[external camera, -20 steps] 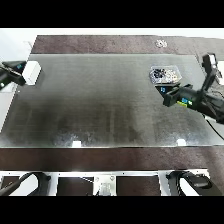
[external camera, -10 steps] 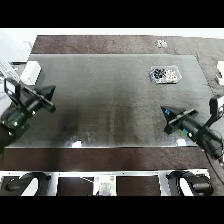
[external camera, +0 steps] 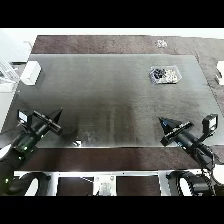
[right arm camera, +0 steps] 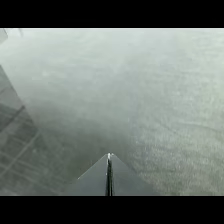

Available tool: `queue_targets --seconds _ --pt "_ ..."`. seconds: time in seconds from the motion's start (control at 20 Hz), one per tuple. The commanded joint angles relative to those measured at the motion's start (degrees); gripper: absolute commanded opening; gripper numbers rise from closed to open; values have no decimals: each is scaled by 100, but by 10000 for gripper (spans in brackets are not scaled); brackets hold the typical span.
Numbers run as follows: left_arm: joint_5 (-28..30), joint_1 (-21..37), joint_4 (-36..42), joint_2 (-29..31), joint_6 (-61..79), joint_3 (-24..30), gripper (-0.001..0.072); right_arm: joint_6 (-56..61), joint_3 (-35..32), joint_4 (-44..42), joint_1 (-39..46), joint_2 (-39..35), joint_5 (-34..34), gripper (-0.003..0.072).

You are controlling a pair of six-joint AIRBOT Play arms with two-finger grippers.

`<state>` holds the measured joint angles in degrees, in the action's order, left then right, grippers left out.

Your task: Fold the box and place the chain.

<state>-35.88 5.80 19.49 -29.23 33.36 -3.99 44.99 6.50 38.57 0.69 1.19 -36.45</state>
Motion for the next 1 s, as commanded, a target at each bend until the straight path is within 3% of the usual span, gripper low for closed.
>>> queue_targets --seconds 0.0,0.95 --pt "101 -9 26 92 0 243 19 0 -205 7 -2 -61 0 17" --pt "184 -9 28 92 -33 240 20 2 -245 -35 -2 -61 2 17"
